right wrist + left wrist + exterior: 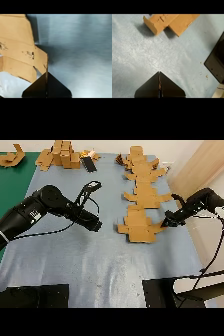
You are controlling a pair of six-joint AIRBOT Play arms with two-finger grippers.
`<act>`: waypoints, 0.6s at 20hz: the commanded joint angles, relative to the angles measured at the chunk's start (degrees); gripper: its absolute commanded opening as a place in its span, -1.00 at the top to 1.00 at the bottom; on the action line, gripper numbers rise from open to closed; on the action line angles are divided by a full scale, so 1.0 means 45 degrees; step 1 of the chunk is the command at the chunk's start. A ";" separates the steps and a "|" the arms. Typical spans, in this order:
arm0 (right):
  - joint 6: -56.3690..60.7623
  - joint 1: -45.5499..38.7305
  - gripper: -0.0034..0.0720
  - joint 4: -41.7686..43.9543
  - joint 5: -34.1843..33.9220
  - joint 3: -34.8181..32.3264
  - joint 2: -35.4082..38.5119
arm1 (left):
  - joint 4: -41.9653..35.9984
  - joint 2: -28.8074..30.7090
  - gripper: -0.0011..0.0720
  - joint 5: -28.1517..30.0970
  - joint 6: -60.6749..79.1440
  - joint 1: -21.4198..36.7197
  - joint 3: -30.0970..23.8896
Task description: Fold the box.
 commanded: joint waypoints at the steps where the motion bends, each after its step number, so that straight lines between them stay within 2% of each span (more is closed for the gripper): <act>1: 0.0238 0.1214 0.90 0.0549 -0.0233 -0.0529 0.0661 | 0.0005 -0.0005 0.94 -0.0063 0.0053 0.0010 0.0000; 3: 0.0287 0.2040 0.90 0.0976 0.0442 -0.1253 0.1345 | 0.0005 -0.0005 0.94 -0.0160 0.0058 0.0015 0.0000; 6: 0.0355 0.3439 0.90 0.2341 0.2681 -0.3133 0.2628 | 0.0049 0.0005 0.94 -0.0442 0.0058 0.0107 -0.0126; 9: 0.0355 0.5017 0.90 0.3259 0.5134 -0.5343 0.4065 | -0.0126 0.0010 0.94 -0.0792 0.0049 0.0690 -0.0563; 12: 0.0631 0.6426 0.90 0.3347 0.7096 -0.7077 0.5246 | -0.0937 0.0010 0.94 -0.1273 0.0393 0.1598 -0.1297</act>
